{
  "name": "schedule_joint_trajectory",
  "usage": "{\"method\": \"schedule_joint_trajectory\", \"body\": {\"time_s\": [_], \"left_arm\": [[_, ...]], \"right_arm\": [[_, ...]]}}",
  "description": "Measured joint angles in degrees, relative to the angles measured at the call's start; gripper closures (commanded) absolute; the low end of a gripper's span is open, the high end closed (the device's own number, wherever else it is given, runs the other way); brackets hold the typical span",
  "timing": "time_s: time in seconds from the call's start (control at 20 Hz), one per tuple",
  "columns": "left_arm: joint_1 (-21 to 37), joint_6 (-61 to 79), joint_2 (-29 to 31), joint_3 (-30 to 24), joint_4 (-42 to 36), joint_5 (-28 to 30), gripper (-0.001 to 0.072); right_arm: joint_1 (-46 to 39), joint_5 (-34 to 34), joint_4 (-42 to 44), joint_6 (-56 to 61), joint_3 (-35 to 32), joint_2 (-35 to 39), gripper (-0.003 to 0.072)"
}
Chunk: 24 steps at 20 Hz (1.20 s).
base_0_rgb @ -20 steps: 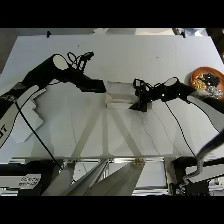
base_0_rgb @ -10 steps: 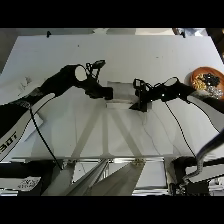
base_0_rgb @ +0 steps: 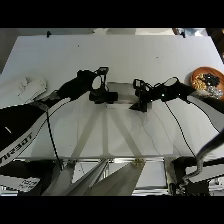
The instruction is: Fold the box and place the chain.
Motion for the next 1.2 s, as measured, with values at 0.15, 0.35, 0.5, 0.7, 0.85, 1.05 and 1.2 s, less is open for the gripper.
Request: {"method": "schedule_joint_trajectory", "body": {"time_s": [0.15, 0.35, 0.5, 0.7, 0.85, 1.05, 1.2], "left_arm": [[-0.44, -2.21, -1.53, 1.31, 0.46, -2.25, 0.0511], [-0.66, -3.34, -2.25, 2.84, 1.42, -3.54, 0.0695], [-0.68, -3.48, -2.43, 3.32, 1.49, -3.17, 0.0673], [-0.79, -3.72, -2.40, 3.61, 0.13, -1.97, 0.0186], [-0.57, -3.63, -1.81, 3.61, 0.13, -2.25, 0.0118], [0.92, -1.95, 0.81, 3.61, 0.00, -2.51, 0.0125], [3.15, 4.09, 3.98, 3.58, -0.07, -3.26, 0.0128]], "right_arm": [[0.02, 0.13, -0.07, 0.02, 0.00, 0.00, 0.0323], [0.00, 0.24, 0.04, 0.26, 0.00, 0.00, 0.0323], [-0.02, 0.02, 0.09, 0.24, 0.00, 0.00, 0.0323], [-0.02, -0.15, 0.07, 0.26, 0.00, 0.00, 0.0323], [0.00, -0.15, 0.11, 0.28, 0.00, 0.00, 0.0323], [0.00, -0.13, 0.11, 0.28, 0.00, 0.00, 0.0323], [0.00, -0.11, 0.09, 0.26, 0.00, 0.00, 0.0323]]}}
